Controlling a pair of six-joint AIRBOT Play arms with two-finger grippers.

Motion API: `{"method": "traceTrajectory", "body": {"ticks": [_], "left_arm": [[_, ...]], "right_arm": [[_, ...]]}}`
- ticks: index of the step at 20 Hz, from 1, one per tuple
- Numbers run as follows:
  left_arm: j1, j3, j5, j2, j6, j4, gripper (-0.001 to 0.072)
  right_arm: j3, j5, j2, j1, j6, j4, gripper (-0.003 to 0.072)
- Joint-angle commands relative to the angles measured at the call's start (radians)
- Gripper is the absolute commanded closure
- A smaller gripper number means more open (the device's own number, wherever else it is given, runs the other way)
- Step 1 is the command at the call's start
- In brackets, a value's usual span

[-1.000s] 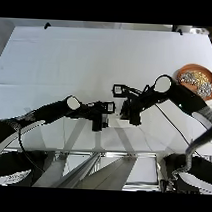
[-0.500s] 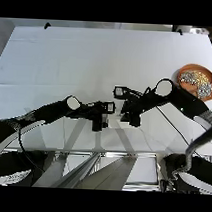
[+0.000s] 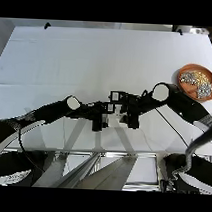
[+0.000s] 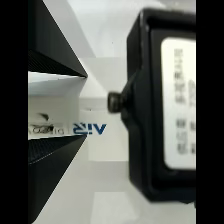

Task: Fold the box and place the chain.

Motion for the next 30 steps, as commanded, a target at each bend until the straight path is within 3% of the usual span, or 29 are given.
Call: {"method": "traceTrajectory", "body": {"ticks": [1, 9, 17, 30], "left_arm": [[0.000, 0.000, 0.000, 0.000, 0.000, 0.000, 0.0576], [0.000, 0.000, 0.000, 0.000, 0.000, 0.000, 0.0576], [0.000, 0.000, 0.000, 0.000, 0.000, 0.000, 0.0576], [0.000, 0.000, 0.000, 0.000, 0.000, 0.000, 0.0576]], "right_arm": [[-0.005, -0.049, 0.002, 0.006, 0.049, -0.045, 0.0302], [-0.005, -0.077, 0.064, 0.006, 0.049, -0.045, 0.0388], [-0.073, -0.205, 0.064, 0.006, 0.049, -0.046, 0.0384], [-0.093, -0.057, 0.070, 0.006, 0.044, -0.046, 0.0384]]}}
